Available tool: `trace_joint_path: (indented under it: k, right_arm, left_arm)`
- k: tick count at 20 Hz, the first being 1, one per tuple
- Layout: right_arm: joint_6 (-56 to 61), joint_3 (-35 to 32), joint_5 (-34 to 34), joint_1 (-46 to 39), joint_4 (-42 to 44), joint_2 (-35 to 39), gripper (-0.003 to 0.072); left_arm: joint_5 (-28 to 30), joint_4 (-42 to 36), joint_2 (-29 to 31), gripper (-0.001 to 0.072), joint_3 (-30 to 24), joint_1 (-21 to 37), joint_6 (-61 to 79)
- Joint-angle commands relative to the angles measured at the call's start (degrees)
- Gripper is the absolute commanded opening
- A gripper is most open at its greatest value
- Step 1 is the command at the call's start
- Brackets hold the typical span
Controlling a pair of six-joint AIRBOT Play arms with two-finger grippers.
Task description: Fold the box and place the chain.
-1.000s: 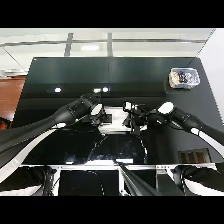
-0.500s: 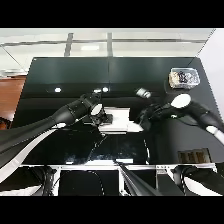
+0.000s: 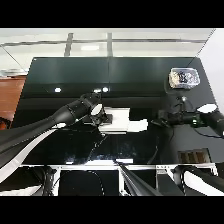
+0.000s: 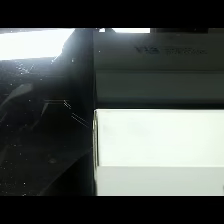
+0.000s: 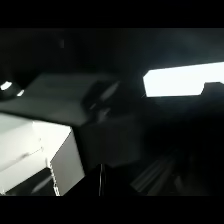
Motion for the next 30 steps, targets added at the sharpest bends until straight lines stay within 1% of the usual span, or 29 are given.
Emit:
trace_joint_path:
  k: [1,3,4,6,9,10,11,12,14,19,21,23,24,25,26,30]
  right_arm:
    - [-3.48,-1.79,-1.03,7.5,7.45,-5.95,0.0014]
    - [-6.34,-1.11,-3.48,12.55,11.37,-7.19,0.0014]
    - [-6.45,-0.26,-4.31,14.53,11.45,-7.19,0.0014]
    - [-6.56,2.14,-2.64,16.59,10.8,-7.17,0.0014]
    - [-6.29,7.02,2.21,16.52,6.14,-7.17,0.0015]
    - [-6.23,8.33,3.48,16.55,4.68,-7.17,0.009]
    - [-5.81,9.07,4.37,16.55,4.26,-7.17,0.036]
    - [-5.81,9.7,5.11,16.55,4.28,-7.17,0.0546]
    - [-5.84,10.58,6.54,16.59,4.66,-7.17,0.0551]
    - [-4.81,11.37,6.49,16.81,6.19,-7.17,0.0549]
    - [-3.82,11.87,5.01,18.29,6.23,-7.17,0.0528]
    - [-2.08,12.74,2.12,21.14,5.42,-7.17,0.0527]
    - [0.09,13.6,0.61,22.69,3.87,-7.17,0.0421]
    - [2.45,14.71,-0.61,24.28,1.86,-7.17,0.0356]
    - [4.66,15.8,-1.4,25.75,-0.33,-7.17,0.0356]
    - [18.91,19.5,-4.31,31.3,-13.57,-7.17,0.0356]
  left_arm:
    - [-0.02,0.0,0.0,0.0027,0.04,0.04,0.02]
    - [0.0,0.0,0.0,0.0027,0.04,0.04,0.02]
    - [0.0,0.0,0.0,0.0027,0.04,0.04,0.02]
    - [-0.04,0.0,0.0,0.0027,0.04,0.04,0.02]
    - [-0.02,0.0,0.0,0.0027,0.04,0.04,0.02]
    - [-0.02,0.0,0.0,0.0027,0.04,0.04,0.02]
    - [-0.02,0.0,0.0,0.0027,0.04,0.04,0.02]
    - [-0.02,0.0,0.0,0.0027,0.04,0.04,0.02]
    - [-0.02,0.0,0.0,0.0027,0.04,0.04,0.02]
    - [-0.02,0.0,0.0,0.0027,0.04,0.04,0.02]
    - [-0.02,0.0,0.0,0.0027,0.04,0.04,0.02]
    - [-0.04,-0.02,0.0,0.0027,0.04,0.04,0.02]
    - [-0.09,-0.02,0.0,0.0027,0.04,0.04,0.02]
    - [-0.13,-0.02,0.0,0.0027,0.04,0.04,0.02]
    - [-0.13,-0.02,0.0,0.0027,0.04,0.04,0.02]
    - [-0.11,-0.02,0.0,0.0027,0.04,0.04,0.02]
